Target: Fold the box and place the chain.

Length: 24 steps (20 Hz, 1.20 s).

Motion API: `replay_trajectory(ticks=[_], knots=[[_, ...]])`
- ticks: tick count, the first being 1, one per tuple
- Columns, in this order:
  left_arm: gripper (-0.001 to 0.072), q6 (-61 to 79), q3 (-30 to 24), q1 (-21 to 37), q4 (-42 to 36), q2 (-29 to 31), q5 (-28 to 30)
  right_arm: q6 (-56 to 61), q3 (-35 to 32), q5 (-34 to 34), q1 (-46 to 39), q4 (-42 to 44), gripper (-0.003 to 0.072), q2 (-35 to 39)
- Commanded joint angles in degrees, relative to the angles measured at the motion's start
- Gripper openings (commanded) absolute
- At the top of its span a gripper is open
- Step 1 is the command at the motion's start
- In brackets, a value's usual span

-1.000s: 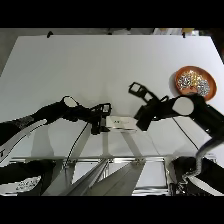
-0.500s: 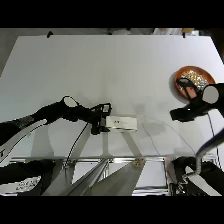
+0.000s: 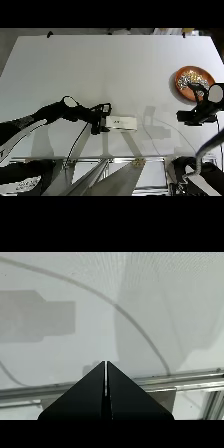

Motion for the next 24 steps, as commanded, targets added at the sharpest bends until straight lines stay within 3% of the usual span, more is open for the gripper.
replay_trajectory(ticks=[1,7,12,15,18,19,21,24], knots=[[0.0208,-0.04,0.07,0.70,-0.35,2.32,-0.17,0.39,0.07,0.46,-0.13,0.04,0.0012,0.04],[0.0209,-7.69,0.07,10.12,-0.26,16.96,2.14,0.39,0.07,0.48,-0.13,0.04,0.0012,0.04],[0.0209,-21.92,0.04,27.63,4.42,29.00,5.27,0.39,0.07,0.55,-0.13,0.04,0.0012,0.04],[0.0210,-38.62,-0.02,39.08,12.74,29.27,4.92,0.39,0.07,0.57,-0.13,0.04,0.0012,0.04],[0.0221,-57.42,-0.02,46.21,25.75,26.51,4.00,0.39,0.07,0.57,-0.13,0.04,0.0012,0.04],[0.0268,-62.45,-0.02,47.41,30.88,25.27,3.08,0.39,0.07,0.57,-0.13,0.04,0.0012,0.04],[0.0281,-67.25,-0.02,48.00,39.32,23.10,1.03,0.39,0.07,0.57,-0.13,0.04,0.0012,0.04],[0.0283,-67.80,-0.02,47.98,42.05,21.35,-0.76,0.39,0.07,0.57,-0.13,0.04,0.0012,0.04]])
